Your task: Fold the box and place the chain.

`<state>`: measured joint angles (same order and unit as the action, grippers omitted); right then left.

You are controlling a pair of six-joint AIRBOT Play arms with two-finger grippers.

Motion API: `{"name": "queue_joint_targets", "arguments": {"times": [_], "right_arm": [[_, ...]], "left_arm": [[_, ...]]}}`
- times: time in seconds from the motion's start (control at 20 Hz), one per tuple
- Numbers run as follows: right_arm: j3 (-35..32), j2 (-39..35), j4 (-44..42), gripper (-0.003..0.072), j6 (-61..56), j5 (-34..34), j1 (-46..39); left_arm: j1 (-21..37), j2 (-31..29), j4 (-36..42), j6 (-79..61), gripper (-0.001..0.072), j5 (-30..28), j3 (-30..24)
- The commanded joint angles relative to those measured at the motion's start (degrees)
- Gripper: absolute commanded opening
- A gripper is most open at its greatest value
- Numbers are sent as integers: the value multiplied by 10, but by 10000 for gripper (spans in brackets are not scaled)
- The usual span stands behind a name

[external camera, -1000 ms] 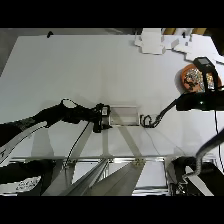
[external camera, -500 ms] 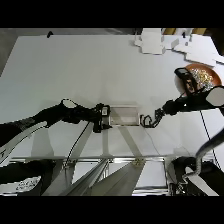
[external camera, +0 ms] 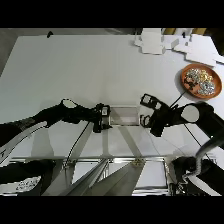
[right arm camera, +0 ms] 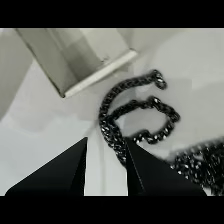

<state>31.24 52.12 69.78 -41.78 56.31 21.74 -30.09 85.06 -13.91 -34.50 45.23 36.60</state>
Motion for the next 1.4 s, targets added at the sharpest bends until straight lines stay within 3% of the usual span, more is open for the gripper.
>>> {"name": "queue_joint_targets", "arguments": {"times": [0.0,0.15,0.3,0.55,0.95,1.05,1.3,1.35], "right_arm": [[-47,0,-5,219,123,-45,26],[-54,1,12,161,138,-59,26],[-54,2,44,163,136,-83,25],[-54,2,129,184,137,-59,25],[-54,15,114,209,226,-65,25],[-54,38,93,269,231,-66,25],[-54,54,95,251,231,-70,25],[-54,54,95,214,230,-74,25]], "left_arm": [[0,0,0,0,150,0,0],[0,0,0,0,150,0,0],[0,0,0,0,150,0,0],[0,0,0,0,150,0,0],[0,0,0,0,150,0,0],[0,0,0,0,150,0,0],[0,0,0,0,150,0,0],[0,0,0,0,150,0,0]]}}
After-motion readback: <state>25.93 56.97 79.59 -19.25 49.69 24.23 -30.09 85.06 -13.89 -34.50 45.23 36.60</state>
